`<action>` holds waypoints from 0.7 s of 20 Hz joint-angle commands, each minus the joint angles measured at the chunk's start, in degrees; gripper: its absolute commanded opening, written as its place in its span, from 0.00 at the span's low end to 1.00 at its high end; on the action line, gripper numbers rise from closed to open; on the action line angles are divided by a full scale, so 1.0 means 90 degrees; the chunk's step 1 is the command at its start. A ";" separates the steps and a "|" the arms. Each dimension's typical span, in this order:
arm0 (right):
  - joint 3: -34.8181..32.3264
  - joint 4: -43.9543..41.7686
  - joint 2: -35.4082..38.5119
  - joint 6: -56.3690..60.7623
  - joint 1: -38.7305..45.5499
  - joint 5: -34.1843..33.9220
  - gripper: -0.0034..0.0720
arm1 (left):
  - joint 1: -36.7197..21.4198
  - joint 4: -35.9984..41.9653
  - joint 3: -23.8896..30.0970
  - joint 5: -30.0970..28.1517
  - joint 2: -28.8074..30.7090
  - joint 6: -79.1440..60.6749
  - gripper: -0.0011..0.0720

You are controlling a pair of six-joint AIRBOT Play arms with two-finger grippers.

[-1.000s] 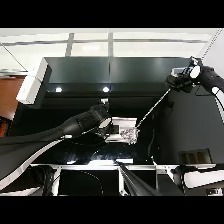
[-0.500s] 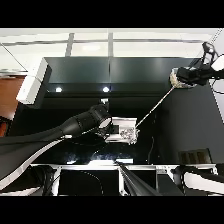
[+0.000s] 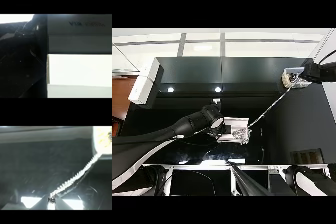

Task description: Fold the box and place the chain.

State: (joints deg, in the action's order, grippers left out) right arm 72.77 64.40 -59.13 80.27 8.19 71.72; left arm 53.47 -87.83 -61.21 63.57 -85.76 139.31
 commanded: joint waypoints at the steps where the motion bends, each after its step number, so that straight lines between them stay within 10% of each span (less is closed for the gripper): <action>1: -0.0017 -0.0493 0.0709 -0.0146 0.0002 0.0702 0.10 | -0.0002 0.0000 0.0002 -0.0002 -0.0002 0.0000 0.06; 10: -0.2246 -0.1848 0.2144 -0.0097 -0.0767 0.1110 0.10 | -0.0002 -0.0005 0.0002 -0.0005 -0.0002 -0.0002 0.06; 14: -0.3395 -0.2494 0.2174 -0.0068 -0.1775 0.0029 0.10 | -0.0002 -0.0005 0.0002 -0.0007 -0.0002 0.0000 0.06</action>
State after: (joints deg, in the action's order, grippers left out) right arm 49.23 46.57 -40.58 79.33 -2.09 78.13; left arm 53.47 -87.85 -61.21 63.57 -85.76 139.31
